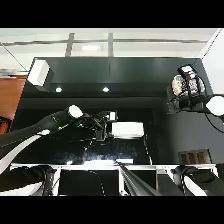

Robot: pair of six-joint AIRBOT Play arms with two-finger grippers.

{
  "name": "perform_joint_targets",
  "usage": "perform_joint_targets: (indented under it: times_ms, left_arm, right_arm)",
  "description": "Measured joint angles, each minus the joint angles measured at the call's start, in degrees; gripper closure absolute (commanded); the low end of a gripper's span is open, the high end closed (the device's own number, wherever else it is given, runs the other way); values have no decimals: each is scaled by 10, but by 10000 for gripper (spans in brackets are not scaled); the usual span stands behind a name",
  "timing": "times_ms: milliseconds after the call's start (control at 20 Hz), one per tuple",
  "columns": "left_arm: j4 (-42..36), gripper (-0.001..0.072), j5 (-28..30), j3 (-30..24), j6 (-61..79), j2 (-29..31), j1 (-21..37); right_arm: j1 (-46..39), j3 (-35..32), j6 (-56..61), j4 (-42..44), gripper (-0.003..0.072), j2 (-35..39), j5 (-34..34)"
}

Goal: Fold the box and place the chain.

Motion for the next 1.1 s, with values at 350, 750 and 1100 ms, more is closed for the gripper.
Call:
perform_joint_targets:
  times_ms: [350,750,1100]
  left_arm:
    - [37,-11,-18,2,-20,11,0]
    - [169,-11,-91,47,-196,95,-1]
    - [176,-11,-70,143,-286,41,-56]
  right_arm:
    - [0,-4,14,-14,675,0,9]
    - [0,-4,16,-15,675,0,-1]
    - [0,-4,36,-16,675,0,-14]
